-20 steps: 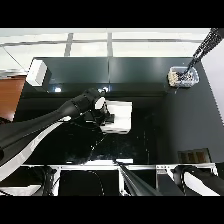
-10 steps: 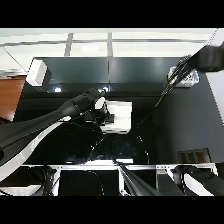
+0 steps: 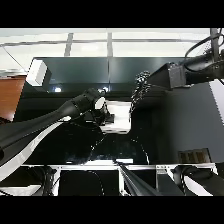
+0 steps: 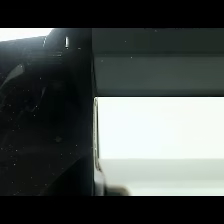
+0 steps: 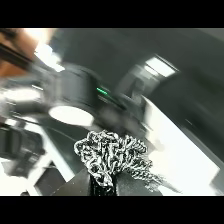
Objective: Fold the box and place the chain.
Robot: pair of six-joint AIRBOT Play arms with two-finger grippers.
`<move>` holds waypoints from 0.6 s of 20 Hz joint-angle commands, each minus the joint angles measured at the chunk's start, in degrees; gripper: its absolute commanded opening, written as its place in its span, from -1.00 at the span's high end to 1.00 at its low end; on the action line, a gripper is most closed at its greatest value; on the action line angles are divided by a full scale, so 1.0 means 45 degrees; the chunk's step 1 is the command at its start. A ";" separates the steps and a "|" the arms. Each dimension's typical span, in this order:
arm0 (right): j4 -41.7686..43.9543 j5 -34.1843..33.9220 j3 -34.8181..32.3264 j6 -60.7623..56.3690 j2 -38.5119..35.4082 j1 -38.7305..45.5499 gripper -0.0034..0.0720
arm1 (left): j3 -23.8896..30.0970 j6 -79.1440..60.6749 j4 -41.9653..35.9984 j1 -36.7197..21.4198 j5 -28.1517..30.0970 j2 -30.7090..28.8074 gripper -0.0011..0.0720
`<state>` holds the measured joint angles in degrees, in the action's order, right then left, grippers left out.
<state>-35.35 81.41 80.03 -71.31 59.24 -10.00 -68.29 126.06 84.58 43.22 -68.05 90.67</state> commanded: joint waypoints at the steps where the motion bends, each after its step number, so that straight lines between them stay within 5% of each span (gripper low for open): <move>1: 0.0986 -0.0923 -0.0131 0.0427 0.0034 -0.0510 0.87 | -0.0010 -0.0005 0.0005 0.0010 0.0005 -0.0005 0.90; 7: -0.0277 -0.1627 -0.2739 0.0219 0.0204 -0.1579 0.87 | -0.0010 -0.0005 0.0005 0.0005 0.0005 -0.0005 0.90; 12: -0.0491 -0.5532 -0.6217 -0.0107 0.0301 -0.2885 0.87 | -0.0010 -0.0005 0.0005 0.0010 0.0005 -0.0005 0.90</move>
